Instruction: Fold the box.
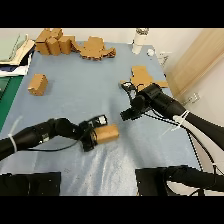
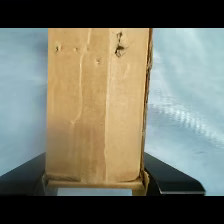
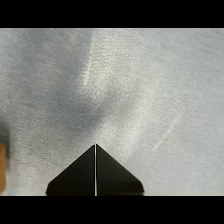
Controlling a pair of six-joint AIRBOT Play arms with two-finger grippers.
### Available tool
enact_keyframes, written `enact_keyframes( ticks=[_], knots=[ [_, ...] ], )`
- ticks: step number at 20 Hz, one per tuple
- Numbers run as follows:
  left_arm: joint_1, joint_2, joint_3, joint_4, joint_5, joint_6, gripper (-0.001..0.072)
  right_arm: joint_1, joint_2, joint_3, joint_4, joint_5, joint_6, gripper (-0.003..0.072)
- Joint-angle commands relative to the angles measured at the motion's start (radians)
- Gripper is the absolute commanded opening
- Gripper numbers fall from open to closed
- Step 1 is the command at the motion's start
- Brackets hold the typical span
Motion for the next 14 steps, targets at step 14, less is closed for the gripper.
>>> enact_keyframes(
  ticks=[14],
  knots=[
    [1.011,0.124,0.002,0.375,-0.128,-0.446,0.0474,0.0,-0.001,0.001,0.0,0.0,0.0,0.0003]
  ],
)
